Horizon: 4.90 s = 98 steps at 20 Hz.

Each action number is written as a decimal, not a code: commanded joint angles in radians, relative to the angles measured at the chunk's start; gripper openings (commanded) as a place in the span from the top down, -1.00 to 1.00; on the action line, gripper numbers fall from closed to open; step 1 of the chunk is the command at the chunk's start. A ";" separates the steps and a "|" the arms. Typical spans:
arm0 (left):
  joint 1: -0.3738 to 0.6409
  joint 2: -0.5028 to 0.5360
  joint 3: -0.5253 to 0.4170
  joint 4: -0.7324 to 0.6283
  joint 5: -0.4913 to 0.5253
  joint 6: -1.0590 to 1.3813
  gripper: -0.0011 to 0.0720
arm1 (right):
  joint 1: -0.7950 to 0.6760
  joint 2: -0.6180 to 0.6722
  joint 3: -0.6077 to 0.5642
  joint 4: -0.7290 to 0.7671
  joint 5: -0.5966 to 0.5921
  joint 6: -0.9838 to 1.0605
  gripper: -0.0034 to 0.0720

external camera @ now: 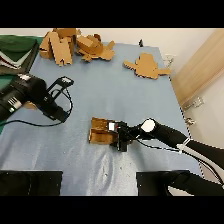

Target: Fold the box.

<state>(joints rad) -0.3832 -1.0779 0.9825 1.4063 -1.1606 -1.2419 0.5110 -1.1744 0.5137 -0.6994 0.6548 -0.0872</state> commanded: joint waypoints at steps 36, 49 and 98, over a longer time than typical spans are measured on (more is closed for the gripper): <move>0.003 -0.063 -0.515 -1.032 0.399 1.760 -0.69 | 0.000 0.000 0.000 0.000 0.000 0.000 -0.46; 0.046 -0.059 -0.443 -0.907 0.335 1.588 -0.18 | 0.000 0.000 0.000 0.000 0.000 0.000 -0.46; -0.070 -0.113 -0.465 -1.010 0.420 1.654 -0.93 | 0.000 0.000 0.000 0.001 0.001 0.000 -0.46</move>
<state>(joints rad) -0.4404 -1.1892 0.5152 0.4019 -0.7898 0.4229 0.5102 -1.1744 0.5133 -0.6971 0.6548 -0.0845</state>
